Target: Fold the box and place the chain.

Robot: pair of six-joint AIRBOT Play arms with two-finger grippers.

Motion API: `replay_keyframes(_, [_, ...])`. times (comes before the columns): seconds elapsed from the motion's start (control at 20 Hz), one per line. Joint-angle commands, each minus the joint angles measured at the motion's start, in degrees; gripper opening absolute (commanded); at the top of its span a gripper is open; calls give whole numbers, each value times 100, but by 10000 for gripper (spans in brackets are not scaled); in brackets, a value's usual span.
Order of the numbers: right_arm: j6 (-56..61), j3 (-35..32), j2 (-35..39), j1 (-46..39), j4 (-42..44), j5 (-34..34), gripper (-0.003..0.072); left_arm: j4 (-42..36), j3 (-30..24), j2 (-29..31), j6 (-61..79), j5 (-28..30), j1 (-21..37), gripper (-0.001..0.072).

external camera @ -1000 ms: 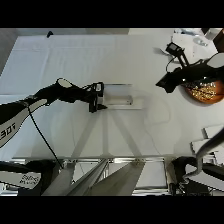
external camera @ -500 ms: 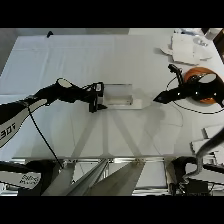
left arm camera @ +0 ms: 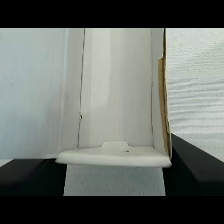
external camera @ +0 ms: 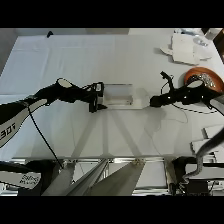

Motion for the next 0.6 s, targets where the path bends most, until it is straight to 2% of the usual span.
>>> replay_keyframes(0.0, [4, -2, -240, 138, 299, -50, 6, 9, -2, 0, 0, 4, 4, 276])
replay_keyframes(0.25, [-105, -2, -256, 140, 553, 201, 6, 291, -2, 0, 0, 44, 2, 276])
replay_keyframes(0.45, [-402, -2, -256, 140, 1008, 706, 9, 343, -2, 0, -2, 42, -2, 276])
replay_keyframes(0.5, [-398, -2, -256, 140, 1106, 745, 13, 345, -2, 0, -2, 42, -2, 276])
replay_keyframes(0.55, [-400, -2, -256, 144, 1180, 763, 53, 345, -2, 0, -2, 42, -2, 276])
